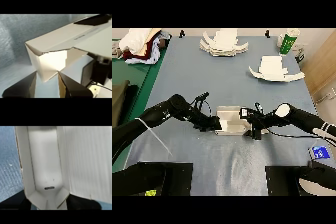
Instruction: Fold the box.
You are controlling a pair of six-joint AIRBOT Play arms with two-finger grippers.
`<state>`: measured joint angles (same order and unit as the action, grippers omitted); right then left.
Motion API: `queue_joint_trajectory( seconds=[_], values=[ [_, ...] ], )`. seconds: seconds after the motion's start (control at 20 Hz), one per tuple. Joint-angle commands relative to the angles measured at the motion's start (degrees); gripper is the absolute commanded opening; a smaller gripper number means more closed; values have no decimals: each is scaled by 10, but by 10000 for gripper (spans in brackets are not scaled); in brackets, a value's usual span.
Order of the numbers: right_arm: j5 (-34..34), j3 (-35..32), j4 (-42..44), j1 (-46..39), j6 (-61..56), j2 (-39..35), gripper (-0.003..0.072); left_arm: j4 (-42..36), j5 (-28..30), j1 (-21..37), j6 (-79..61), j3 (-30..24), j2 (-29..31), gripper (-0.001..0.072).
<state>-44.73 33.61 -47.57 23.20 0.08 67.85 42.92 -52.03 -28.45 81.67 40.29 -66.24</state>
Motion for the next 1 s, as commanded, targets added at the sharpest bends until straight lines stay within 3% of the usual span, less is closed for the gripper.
queue_joint_trajectory(
  seconds=[0.0,0.25,0.45,0.6,0.75,0.8,0.95],
  values=[
    [0,0,0,0,0,0,527,156,21,-56,160,52,-2,425],
    [0,0,0,0,0,0,527,306,20,-123,375,95,-6,416],
    [0,0,0,0,0,0,527,353,-2,-169,447,111,-32,416],
    [0,0,0,0,0,0,527,411,-51,-200,491,152,-72,416],
    [0,0,0,0,0,0,527,421,-80,-220,498,189,-112,405],
    [0,0,0,0,0,0,527,427,-82,-224,498,195,-122,264],
    [0,0,0,0,0,0,527,430,-81,-226,508,201,-139,234]
  ],
)
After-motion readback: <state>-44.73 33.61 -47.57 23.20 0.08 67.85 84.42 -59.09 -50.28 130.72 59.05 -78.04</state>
